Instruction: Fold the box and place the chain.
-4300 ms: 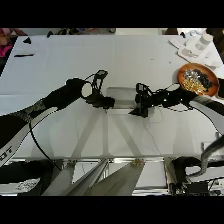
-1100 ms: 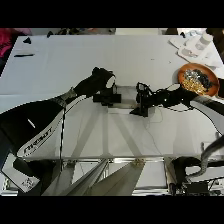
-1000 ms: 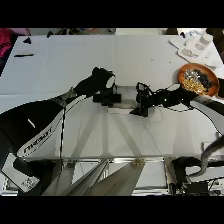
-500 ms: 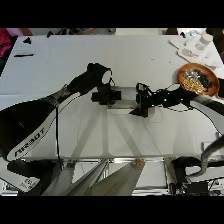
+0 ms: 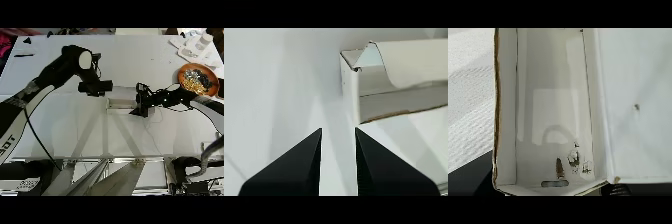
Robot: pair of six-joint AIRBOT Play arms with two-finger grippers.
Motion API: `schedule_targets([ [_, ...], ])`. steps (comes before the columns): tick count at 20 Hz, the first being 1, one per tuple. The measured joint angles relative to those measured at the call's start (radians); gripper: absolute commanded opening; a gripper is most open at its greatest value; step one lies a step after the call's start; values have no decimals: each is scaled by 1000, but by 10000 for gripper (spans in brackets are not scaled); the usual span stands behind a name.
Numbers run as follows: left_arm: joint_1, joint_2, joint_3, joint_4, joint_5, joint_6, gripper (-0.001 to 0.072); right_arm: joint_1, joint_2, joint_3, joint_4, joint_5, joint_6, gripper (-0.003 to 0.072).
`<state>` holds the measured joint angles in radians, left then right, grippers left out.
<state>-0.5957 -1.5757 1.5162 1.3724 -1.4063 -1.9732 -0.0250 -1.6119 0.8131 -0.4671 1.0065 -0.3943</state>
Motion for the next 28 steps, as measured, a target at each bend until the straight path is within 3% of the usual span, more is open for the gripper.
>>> schedule_targets([
  [4, 20, 30, -49, -29, 14, 471, 240, 0, 0, 0, 0, 0, 0, 502],
  [7, 72, 37, -129, -140, 42, 884, 243, 0, 0, 0, 0, 0, 0, 502],
  [8, 97, 39, -158, -184, 56, 996, 306, 0, 0, 0, 0, 0, 0, 502],
  [10, 156, 40, -216, -276, 95, 1191, 551, 0, 0, 0, 0, 0, 0, 502],
  [11, 187, 40, -242, -312, 119, 1270, 576, 0, 0, 0, 0, 0, 0, 502],
  [17, 324, 40, -357, -447, 219, 1746, 588, 0, 0, 0, 0, 0, 0, 502],
  [21, 381, 27, -409, -647, 219, 2093, 593, 0, 0, 0, 0, 0, 0, 502],
  [22, 385, 19, -418, -684, 208, 2173, 610, 0, 0, 0, 0, 0, 0, 502],
  [23, 386, 8, -425, -721, 200, 2244, 693, 0, 0, 0, 0, 0, 0, 502],
  [28, 380, -67, -439, -872, 176, 2360, 710, 0, 0, 0, 0, 0, 0, 502],
])
